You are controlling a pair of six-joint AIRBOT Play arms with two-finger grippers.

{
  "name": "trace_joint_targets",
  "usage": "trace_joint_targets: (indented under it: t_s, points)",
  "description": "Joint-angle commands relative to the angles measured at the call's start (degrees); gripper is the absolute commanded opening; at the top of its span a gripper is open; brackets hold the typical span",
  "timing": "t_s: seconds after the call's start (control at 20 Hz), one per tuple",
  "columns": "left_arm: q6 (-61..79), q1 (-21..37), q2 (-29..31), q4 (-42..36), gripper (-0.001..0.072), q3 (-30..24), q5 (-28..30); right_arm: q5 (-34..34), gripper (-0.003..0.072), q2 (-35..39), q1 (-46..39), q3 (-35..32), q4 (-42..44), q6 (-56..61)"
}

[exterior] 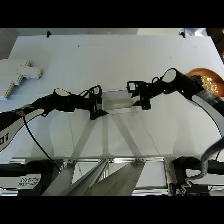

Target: Fold the box and place the chain.

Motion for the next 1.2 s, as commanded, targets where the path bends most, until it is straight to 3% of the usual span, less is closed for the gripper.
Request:
trace_joint_targets:
  t_s: [0.0,0.05,0.15,0.35,0.5,0.6,0.65,0.9,0.95,1.15]
  points:
    - [0.0,0.0,-0.02,0.0,0.0374,0.02,0.02,-0.15,0.0396,-0.96,0.98,-0.02,1.7,-1.46]
    - [0.0,0.0,-0.02,0.0,0.0374,0.02,0.02,0.11,0.0383,-1.01,0.98,-0.04,1.57,-1.42]
    - [0.0,0.0,-0.02,0.0,0.0374,0.02,0.02,0.92,0.0264,-1.01,0.98,-0.02,1.36,-1.44]
    - [0.0,0.0,-0.02,0.0,0.0374,0.02,0.02,1.33,0.0264,-1.01,0.98,-0.02,1.25,-1.22]
    - [0.0,0.0,-0.02,0.0,0.0374,0.02,0.02,1.51,0.0292,-1.01,0.98,-0.04,-0.24,-0.94]
    - [0.0,0.0,-0.02,0.0,0.0374,0.02,0.02,1.49,0.0492,-1.01,0.98,-0.04,-1.55,-0.55]
    - [0.0,0.0,-0.02,0.0,0.0374,0.02,0.02,1.46,0.0504,-1.01,0.96,-0.04,-1.7,0.83]
    - [0.0,0.0,-0.02,0.0,0.0374,0.02,0.02,3.13,0.049,-1.01,0.92,-0.04,-2.6,5.09]
    - [0.0,0.0,-0.02,0.0,0.0374,0.02,0.02,3.96,0.0446,-1.01,0.92,-0.04,-2.58,5.09]
    - [0.0,0.0,-0.02,0.0,0.0374,0.02,0.02,3.89,0.0425,-1.01,0.92,-0.02,-1.14,5.09]
